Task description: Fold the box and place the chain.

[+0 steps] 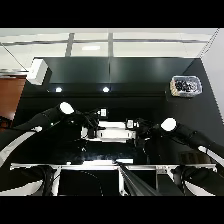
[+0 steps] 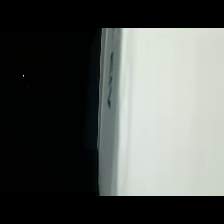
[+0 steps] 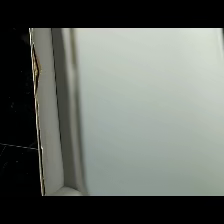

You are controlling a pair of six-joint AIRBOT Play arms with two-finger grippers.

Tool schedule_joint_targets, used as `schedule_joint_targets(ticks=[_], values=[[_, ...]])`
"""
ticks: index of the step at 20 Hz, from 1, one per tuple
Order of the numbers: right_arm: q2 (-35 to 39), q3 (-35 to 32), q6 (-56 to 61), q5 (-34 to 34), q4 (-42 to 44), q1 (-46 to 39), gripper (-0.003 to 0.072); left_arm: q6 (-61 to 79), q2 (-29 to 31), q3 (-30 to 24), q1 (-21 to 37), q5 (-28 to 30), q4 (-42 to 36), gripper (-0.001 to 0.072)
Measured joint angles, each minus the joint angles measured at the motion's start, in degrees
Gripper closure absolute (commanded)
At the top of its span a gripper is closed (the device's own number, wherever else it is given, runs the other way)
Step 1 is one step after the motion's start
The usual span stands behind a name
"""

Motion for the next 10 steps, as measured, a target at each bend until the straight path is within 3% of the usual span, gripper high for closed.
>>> schedule_joint_targets(ticks=[10], values=[[-0.07,0.0,0.0,-0.07,-0.59,0.0,0.0125,0.02,0.0,0.0,0.0,-0.02,0.02,0.0685]])
